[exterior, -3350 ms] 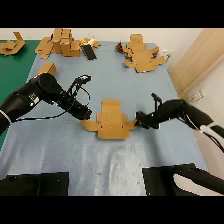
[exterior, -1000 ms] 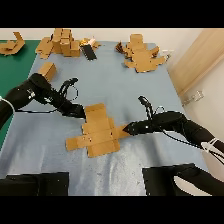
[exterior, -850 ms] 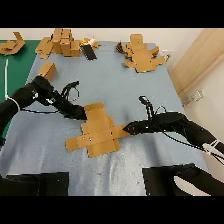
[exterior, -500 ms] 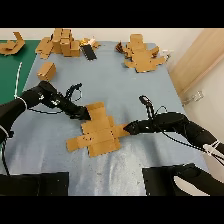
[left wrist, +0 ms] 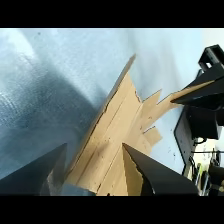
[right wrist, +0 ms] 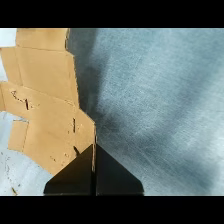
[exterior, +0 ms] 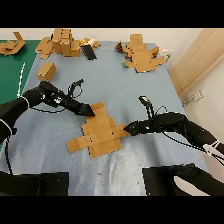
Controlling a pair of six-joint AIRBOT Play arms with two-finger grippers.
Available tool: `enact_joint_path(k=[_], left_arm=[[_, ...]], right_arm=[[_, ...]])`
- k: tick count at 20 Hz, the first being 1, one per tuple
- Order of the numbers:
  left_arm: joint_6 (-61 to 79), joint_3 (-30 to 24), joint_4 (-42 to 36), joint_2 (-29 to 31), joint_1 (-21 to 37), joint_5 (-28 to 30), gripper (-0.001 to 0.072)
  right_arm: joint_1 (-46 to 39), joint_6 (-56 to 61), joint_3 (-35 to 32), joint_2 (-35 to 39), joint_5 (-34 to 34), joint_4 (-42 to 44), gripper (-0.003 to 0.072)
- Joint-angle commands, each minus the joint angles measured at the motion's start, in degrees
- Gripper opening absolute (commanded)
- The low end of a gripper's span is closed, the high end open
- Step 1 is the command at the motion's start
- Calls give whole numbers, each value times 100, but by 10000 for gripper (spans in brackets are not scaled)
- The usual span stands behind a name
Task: Fold the box.
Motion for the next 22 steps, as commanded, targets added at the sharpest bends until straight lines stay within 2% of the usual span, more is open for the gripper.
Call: enact_joint_path(k=[1,5,8,9,10,11,14,22], left_arm=[[190,7,-146,-11,4,-227,517],[201,-17,-118,-13,4,-520,517],[234,-162,-114,-17,-2,-520,516],[247,-186,-120,-42,-2,-505,493],[275,-184,-142,-76,-2,-490,319],[378,-184,-240,-90,0,-463,297],[688,-181,-765,-90,4,-278,302],[697,-184,-789,-254,-7,-481,300]], right_arm=[[7,2,-2,0,81,-28,3],[7,9,-2,0,164,-39,3],[7,9,-2,0,170,-37,2],[7,9,-2,0,186,-37,3],[7,9,-2,0,188,-37,2],[7,11,-2,0,186,-39,2],[7,50,-2,0,184,-63,3],[7,63,-2,0,188,-120,3]])
